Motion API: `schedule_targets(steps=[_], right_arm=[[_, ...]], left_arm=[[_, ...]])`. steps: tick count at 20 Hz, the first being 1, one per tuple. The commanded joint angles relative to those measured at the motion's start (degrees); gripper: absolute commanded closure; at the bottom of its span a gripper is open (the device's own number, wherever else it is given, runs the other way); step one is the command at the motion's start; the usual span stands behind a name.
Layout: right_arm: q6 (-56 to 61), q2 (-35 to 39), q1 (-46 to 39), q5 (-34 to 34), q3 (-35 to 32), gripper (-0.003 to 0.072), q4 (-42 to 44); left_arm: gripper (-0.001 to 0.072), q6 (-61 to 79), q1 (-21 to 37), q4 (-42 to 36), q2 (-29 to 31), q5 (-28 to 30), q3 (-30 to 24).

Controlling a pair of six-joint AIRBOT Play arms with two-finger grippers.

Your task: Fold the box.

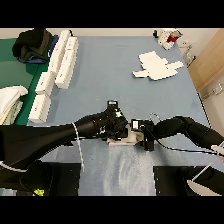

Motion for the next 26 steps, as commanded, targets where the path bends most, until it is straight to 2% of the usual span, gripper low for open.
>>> schedule_targets(steps=[1,2,3,12,13,14,15,19,22,26], right_arm=[[0.0,0.02,0.02,0.02,0.07,0.0222,0.02],[0.0,0.02,0.02,0.02,0.07,0.0222,0.02],[0.0,0.02,0.02,0.02,0.07,0.0222,0.02],[0.0,0.02,0.02,0.02,0.07,0.0222,0.02],[0.0,0.02,0.02,0.02,0.07,0.0222,0.02],[0.0,0.02,0.02,0.02,0.07,0.0222,0.02],[0.0,0.02,0.02,0.02,0.07,0.0222,0.02],[0.0,0.02,0.02,0.02,0.07,0.0222,0.02],[0.0,0.02,0.02,0.02,0.07,0.0222,0.02],[0.0,0.02,0.02,0.02,0.07,0.0222,0.02]], left_arm=[[0.0606,0.04,-0.2,0.31,-0.92,-1.42,0.15],[0.0672,0.2,-0.2,0.31,-0.87,-0.83,0.17],[0.0696,0.15,-0.24,0.26,-0.87,-0.52,0.17],[0.0693,0.31,-0.31,0.0,-0.85,-0.76,0.24],[0.0517,0.7,-0.31,-0.02,-0.85,-0.74,0.46],[0.0248,0.61,-0.28,-0.04,-0.83,-0.74,0.76],[0.0187,0.63,-0.28,0.0,-0.83,-0.94,1.22],[0.0187,2.29,-0.31,0.07,-0.79,-3.17,3.61],[0.0187,6.95,-0.31,0.04,0.24,-10.88,7.08],[0.0187,11.63,-1.2,0.52,7.17,-19.76,9.03]])
